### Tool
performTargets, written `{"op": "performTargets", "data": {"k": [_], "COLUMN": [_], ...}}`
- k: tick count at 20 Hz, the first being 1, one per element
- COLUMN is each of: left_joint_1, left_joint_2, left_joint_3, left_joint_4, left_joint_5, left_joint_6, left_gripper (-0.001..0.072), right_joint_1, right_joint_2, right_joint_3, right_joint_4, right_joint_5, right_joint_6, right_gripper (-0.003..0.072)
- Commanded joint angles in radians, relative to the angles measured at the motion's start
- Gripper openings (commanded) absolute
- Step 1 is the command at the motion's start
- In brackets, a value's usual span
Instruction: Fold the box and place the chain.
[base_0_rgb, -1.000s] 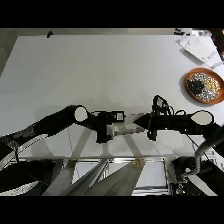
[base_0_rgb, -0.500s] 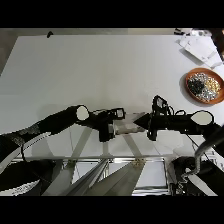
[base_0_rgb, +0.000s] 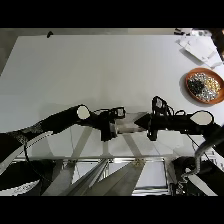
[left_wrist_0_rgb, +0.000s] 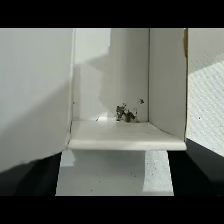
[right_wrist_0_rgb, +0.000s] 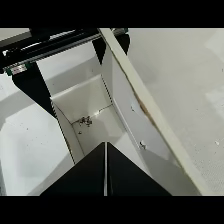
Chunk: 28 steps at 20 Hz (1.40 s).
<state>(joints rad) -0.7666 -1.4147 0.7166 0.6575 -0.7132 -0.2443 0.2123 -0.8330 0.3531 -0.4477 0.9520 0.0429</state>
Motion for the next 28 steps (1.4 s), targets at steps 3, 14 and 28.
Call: {"op": "performTargets", "data": {"k": [3,14,28], "left_joint_1": [0.000,-0.026,-0.027], "left_joint_2": [0.000,-0.012,-0.011], "left_joint_3": [0.000,0.000,0.000], "left_joint_4": [-0.016,-0.074,-0.062], "left_joint_5": [-0.015,0.026,0.043], "left_joint_6": [0.064,0.112,0.113], "left_gripper": [0.0705,0.0704,0.0276], "right_joint_1": [0.001,0.001,0.001], "right_joint_2": [0.001,0.001,0.001], "right_joint_3": [0.000,0.000,0.000], "right_joint_4": [-0.001,-0.001,0.144], "right_joint_5": [-0.002,-0.003,-0.056], "right_joint_6": [0.000,0.000,-0.078], "right_gripper": [0.0017,0.0017,0.0017]}}
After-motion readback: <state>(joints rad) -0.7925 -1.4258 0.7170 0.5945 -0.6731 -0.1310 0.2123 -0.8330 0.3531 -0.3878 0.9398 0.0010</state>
